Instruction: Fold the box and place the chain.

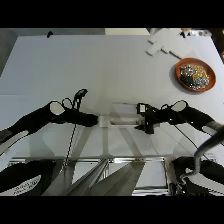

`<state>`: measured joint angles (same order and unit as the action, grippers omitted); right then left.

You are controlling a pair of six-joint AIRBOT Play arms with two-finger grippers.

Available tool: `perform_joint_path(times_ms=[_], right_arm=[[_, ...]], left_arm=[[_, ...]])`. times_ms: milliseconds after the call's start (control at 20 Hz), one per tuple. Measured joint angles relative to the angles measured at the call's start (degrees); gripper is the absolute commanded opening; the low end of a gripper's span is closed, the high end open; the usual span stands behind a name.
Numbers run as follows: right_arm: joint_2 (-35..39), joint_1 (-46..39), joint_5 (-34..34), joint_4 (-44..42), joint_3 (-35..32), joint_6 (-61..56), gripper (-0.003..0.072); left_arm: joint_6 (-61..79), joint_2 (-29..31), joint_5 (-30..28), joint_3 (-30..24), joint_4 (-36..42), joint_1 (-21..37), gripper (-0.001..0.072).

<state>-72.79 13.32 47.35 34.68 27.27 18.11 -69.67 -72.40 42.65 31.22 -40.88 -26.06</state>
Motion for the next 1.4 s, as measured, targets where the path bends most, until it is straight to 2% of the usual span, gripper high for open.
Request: perform_joint_path(times_ms=[600,700,800,850,1300,1400], right_arm=[[0.0,0.0,0.0,0.0,0.0,0.0,0.0223],[0.0,0.0,0.0,0.0,0.0,0.0,0.0223],[0.0,0.0,0.0,0.0,0.0,0.0,0.0223],[0.0,0.0,0.0,0.0,0.0,0.0,0.0223],[0.0,0.0,0.0,0.0,0.0,0.0,0.0223],[0.0,0.0,0.0,0.0,0.0,0.0,0.0223]], left_arm=[[4.8,-0.5,-0.8,0.8,6.3,-1.3,0.0021],[5.4,0.3,-0.8,1.8,6.7,-1.8,0.0124],[5.9,1.0,-0.8,3.0,7.3,-2.3,0.0272],[6.0,1.3,-0.8,3.5,7.7,-2.6,0.0292],[6.4,1.8,-3.0,4.6,10.1,-5.8,0.0298],[6.4,1.8,-3.2,4.7,10.3,-6.5,0.0385]])
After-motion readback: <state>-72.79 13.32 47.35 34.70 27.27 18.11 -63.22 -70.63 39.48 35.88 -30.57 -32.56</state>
